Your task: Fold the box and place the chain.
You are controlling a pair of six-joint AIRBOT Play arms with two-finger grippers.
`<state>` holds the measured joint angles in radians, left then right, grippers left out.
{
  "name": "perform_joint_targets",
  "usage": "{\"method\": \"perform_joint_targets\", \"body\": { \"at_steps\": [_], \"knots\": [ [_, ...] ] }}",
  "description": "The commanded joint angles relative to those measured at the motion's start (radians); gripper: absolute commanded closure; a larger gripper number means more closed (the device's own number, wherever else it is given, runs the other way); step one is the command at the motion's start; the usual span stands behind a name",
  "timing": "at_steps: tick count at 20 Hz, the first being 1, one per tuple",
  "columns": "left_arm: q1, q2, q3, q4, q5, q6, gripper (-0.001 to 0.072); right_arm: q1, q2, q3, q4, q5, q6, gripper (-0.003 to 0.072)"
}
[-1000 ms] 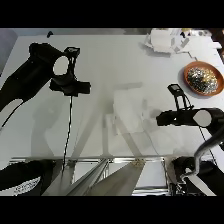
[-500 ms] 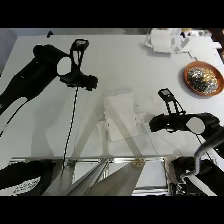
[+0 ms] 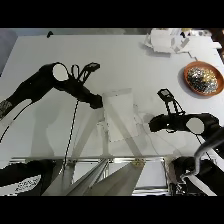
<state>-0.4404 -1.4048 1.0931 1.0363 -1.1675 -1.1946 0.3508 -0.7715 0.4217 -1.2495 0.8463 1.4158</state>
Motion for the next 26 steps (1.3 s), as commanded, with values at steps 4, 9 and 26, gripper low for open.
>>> {"method": "perform_joint_targets", "body": {
  "at_steps": [4, 9, 26],
  "knots": [
    [0.021, -0.006, -0.150, -0.361, 0.142, 0.416, 0.0072, 0.001, 0.001, 0.000, 0.000, -0.002, -0.003, 0.0670],
    [0.016, -0.035, -0.151, -0.462, 0.147, 0.566, 0.0073, 0.001, 0.001, 0.000, 0.000, -0.002, -0.003, 0.0670],
    [-0.064, -0.131, -0.150, -0.465, 0.241, 0.925, 0.0704, 0.001, 0.001, 0.002, 0.005, 0.003, -0.003, 0.0668]
  ]
}}
